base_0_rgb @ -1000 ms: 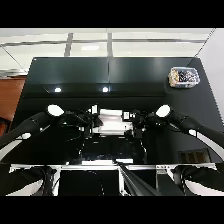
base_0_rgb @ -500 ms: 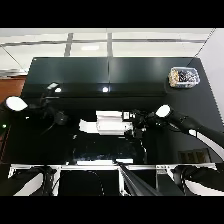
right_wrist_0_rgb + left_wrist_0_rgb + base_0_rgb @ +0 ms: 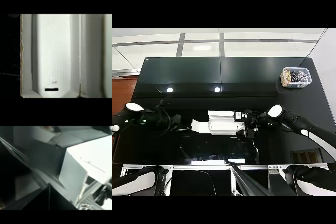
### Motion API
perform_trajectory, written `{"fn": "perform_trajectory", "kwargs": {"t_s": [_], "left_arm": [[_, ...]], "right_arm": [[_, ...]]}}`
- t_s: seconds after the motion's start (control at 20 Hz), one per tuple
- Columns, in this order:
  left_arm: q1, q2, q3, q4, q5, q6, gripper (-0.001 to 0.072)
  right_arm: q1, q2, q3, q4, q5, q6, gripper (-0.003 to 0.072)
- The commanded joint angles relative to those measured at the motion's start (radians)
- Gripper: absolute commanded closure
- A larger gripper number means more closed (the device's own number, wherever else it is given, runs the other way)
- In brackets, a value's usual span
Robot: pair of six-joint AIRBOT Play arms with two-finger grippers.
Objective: Fold the box and place the chain.
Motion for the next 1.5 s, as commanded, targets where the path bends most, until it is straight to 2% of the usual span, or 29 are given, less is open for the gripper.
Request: {"fn": "perform_trajectory", "kwargs": {"t_s": [0.0, 0.15, 0.5, 0.55, 0.65, 0.7, 0.75, 0.8, 1.1, 1.15, 1.25, 1.45], "left_arm": [[-0.148, -0.045, 0.003, -0.045, 0.084, 0.018, 0.0684], [-0.196, -0.045, 0.023, -0.054, 0.075, 0.042, 0.0683], [-0.195, -0.044, 0.061, -0.056, 0.049, 0.085, 0.0678], [-0.196, -0.044, 0.075, -0.056, 0.032, 0.085, 0.0641], [-0.196, -0.044, 0.103, -0.056, -0.033, 0.086, 0.038], [-0.195, -0.044, 0.118, -0.056, -0.063, 0.086, 0.0206], [-0.196, -0.044, 0.132, -0.055, -0.083, 0.086, 0.0096], [-0.196, -0.044, 0.143, -0.056, -0.091, 0.084, 0.0078], [-0.238, -0.044, 0.156, -0.157, -0.075, 0.084, 0.0082], [-0.256, -0.044, 0.156, -0.158, -0.073, 0.084, 0.0103], [-0.292, -0.044, 0.156, -0.155, -0.061, 0.076, 0.0219], [-0.334, -0.044, 0.169, -0.15, -0.045, 0.048, 0.0219]], "right_arm": [[0.0, 0.0, 0.0, 0.0, 0.0, 0.0, 0.0672], [0.0, 0.0, 0.0, 0.0, 0.0, 0.0, 0.0672], [0.0, 0.0, 0.0, 0.0, 0.0, 0.0, 0.0672], [0.0, 0.0, 0.0, 0.0, 0.0, 0.0, 0.0672], [0.0, 0.0, 0.0, 0.0, 0.0, 0.0, 0.0672], [0.0, 0.0, 0.0, 0.0, 0.0, 0.0, 0.0672], [0.0, 0.0, 0.0, 0.0, 0.0, 0.0, 0.0672], [0.0, 0.0, 0.0, 0.0, 0.0, 0.0, 0.0672], [0.0, 0.0, 0.0, 0.0, 0.0, 0.0, 0.0672], [0.0, 0.0, 0.0, 0.0, 0.0, 0.0, 0.0672], [0.0, 0.0, 0.0, 0.0, 0.0, 0.0, 0.0672], [0.0, 0.0, 0.0, 0.0, 0.0, 0.0, 0.0672]]}}
